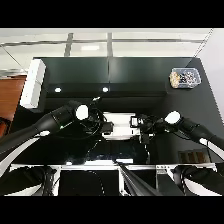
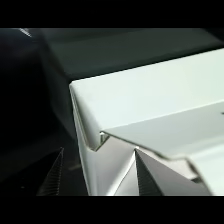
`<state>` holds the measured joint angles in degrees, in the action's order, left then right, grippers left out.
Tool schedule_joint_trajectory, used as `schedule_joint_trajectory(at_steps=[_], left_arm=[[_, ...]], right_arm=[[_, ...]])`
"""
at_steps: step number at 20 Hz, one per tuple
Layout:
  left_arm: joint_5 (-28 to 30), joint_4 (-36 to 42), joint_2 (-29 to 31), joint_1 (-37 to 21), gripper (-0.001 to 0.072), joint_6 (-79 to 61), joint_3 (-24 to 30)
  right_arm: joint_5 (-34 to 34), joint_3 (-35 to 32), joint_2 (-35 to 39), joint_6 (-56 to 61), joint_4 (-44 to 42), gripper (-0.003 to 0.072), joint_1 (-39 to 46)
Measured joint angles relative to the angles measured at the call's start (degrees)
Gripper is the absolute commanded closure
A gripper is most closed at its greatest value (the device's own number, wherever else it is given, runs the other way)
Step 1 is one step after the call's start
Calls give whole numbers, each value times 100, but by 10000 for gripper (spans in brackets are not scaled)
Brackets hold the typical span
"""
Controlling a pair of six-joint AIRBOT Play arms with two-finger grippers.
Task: Fold the box and place the chain.
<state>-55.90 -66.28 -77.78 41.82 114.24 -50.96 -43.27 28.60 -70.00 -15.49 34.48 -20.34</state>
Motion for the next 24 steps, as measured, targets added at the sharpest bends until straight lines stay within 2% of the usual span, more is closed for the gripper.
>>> schedule_joint_trajectory(at_steps=[4, 8, 9, 10, 11, 15, 24], left_arm=[[-179, -455, -68, 105, 208, 435, -170], [-291, -590, -188, 197, 209, 581, -463], [-304, -595, -208, 229, 256, 588, -518], [-304, -590, -221, 258, 412, 621, -555], [-306, -568, -234, 289, 485, 621, -584], [-378, -645, -291, 393, 484, 752, -682], [-927, -1025, -745, 540, 484, 1012, -1078]], right_arm=[[0, 0, -2, 2, 0, 487, 0], [0, 0, -2, 2, 2, 487, 0], [0, 0, 0, 2, 2, 487, 0], [0, 0, 0, 2, 4, 487, 0], [0, 0, 0, 0, 4, 487, 0], [-7, 0, 0, -13, 24, 487, 0], [2, 0, -2, 7, -7, 487, 0]])
